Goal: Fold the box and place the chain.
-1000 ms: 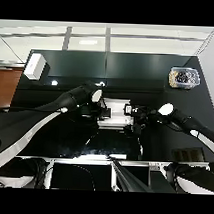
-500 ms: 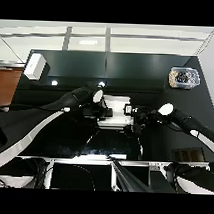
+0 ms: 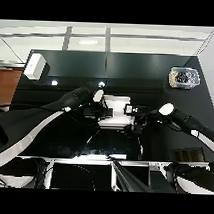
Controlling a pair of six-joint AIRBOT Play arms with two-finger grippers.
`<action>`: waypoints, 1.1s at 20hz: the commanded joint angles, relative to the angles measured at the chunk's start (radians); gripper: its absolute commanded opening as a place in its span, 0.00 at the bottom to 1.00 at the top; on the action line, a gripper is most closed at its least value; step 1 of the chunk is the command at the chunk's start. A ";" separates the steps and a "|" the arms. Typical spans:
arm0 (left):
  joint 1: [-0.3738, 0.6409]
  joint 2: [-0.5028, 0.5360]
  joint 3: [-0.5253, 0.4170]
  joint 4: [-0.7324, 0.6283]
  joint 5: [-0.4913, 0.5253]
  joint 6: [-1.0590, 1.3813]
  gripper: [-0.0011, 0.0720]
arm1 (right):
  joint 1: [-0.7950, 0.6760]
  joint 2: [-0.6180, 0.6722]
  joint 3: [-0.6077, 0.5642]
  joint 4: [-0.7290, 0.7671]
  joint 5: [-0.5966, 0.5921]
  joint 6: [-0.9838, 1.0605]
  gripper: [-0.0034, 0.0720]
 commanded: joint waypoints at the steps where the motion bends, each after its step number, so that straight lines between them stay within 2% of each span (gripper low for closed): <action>1: 0.004 0.000 0.034 0.016 -0.004 0.003 0.49 | 0.001 0.000 0.000 0.001 0.000 0.000 0.15; 5: 0.008 -0.004 0.049 0.044 -0.050 0.003 0.49 | 0.001 0.000 0.000 0.001 0.000 0.000 0.15; 6: 0.008 -0.007 0.049 0.044 -0.054 0.003 0.45 | 0.001 0.000 -0.001 0.001 0.000 0.000 0.15; 7: 0.007 -0.008 0.049 0.045 -0.053 0.003 0.23 | 0.001 0.000 0.000 0.001 -0.001 0.000 0.15; 8: 0.006 -0.008 0.049 0.047 -0.044 0.004 0.05 | 0.001 0.000 -0.001 0.001 0.000 0.000 0.15; 13: 0.006 -0.008 0.049 0.051 -0.043 0.007 0.05 | 0.001 0.000 0.000 0.001 -0.001 0.001 0.15; 14: 0.006 -0.008 0.049 0.051 -0.043 0.007 0.05 | 0.001 0.000 0.000 0.001 -0.001 0.008 0.19; 15: 0.006 -0.008 0.049 0.051 -0.043 0.007 0.05 | 0.001 0.000 0.000 0.002 -0.011 0.062 0.58; 16: 0.006 -0.008 0.049 0.055 -0.044 0.007 0.05 | 0.001 0.005 0.000 0.000 -0.029 0.117 0.88; 18: 0.006 -0.008 0.049 0.055 -0.050 0.011 0.05 | -0.002 0.035 0.000 -0.024 -0.023 0.158 0.89; 22: 0.006 -0.008 0.049 0.054 -0.053 0.015 0.05 | -0.001 0.147 0.001 -0.191 0.026 0.194 0.89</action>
